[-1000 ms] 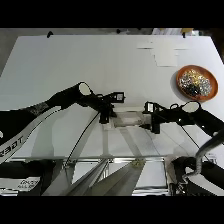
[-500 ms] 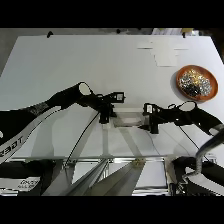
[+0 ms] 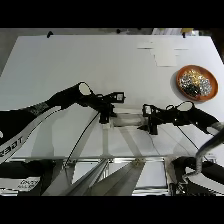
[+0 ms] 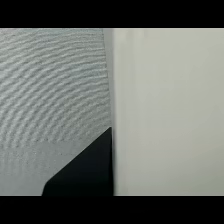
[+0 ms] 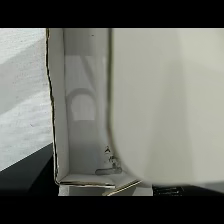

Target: Fold the box and place the chain.

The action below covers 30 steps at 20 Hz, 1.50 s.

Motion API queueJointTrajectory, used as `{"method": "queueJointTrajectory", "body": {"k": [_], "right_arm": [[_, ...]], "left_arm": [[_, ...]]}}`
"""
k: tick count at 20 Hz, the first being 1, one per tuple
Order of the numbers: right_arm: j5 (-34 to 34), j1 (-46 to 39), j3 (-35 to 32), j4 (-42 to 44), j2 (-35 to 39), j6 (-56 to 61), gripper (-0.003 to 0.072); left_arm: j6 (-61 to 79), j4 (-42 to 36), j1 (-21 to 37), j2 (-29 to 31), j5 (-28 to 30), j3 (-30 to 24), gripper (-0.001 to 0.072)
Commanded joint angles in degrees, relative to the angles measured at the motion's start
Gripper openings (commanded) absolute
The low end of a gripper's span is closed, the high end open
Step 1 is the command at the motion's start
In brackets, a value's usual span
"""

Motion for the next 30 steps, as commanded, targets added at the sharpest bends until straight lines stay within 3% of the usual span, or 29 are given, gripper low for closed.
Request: {"method": "queueJointTrajectory", "body": {"k": [1,3,14,15,16,17,22,23,24,28,30], "right_arm": [[-0.2,0.0,0.0,-0.4,-0.3,0.2,0.0385],[-0.1,0.0,0.0,-0.8,-0.3,0.2,0.0341],[0.1,0.0,0.0,-1.2,-0.3,0.2,0.0348],[0.1,0.0,0.0,-1.2,-0.3,0.2,0.0376],[0.0,0.0,0.0,-1.2,-0.3,0.2,0.0482],[-0.1,0.0,0.0,-1.2,-0.3,0.2,0.0519],[0.0,0.0,0.0,-1.2,-0.3,0.2,0.0573],[-0.1,0.0,0.0,-1.2,-0.3,0.2,0.0665],[-0.1,0.0,0.0,-1.2,-0.3,0.2,0.0696],[-0.1,0.0,0.0,-1.2,-0.3,0.2,0.0689],[-0.1,0.0,0.0,-0.7,-0.3,0.2,0.0652]], "left_arm": [[0.0,0.0,0.0,0.0,0.0,0.0,0.0011],[0.0,0.0,0.0,0.0,0.0,0.0,0.0011],[0.0,0.0,0.0,0.0,0.0,0.0,0.0011],[0.0,0.0,0.0,0.0,0.0,0.0,0.0011],[0.0,0.0,0.0,0.0,0.0,0.0,0.0011],[0.0,0.0,0.0,0.0,0.0,0.0,0.0011],[0.0,0.0,0.0,0.0,0.0,0.0,0.0011],[0.0,0.0,0.0,0.0,0.0,0.0,0.0011],[0.0,0.0,0.0,0.0,0.0,0.0,0.0011],[0.0,0.0,0.0,0.0,0.0,0.0,0.0011],[0.0,0.0,0.0,0.0,0.0,0.0,0.0011]]}}
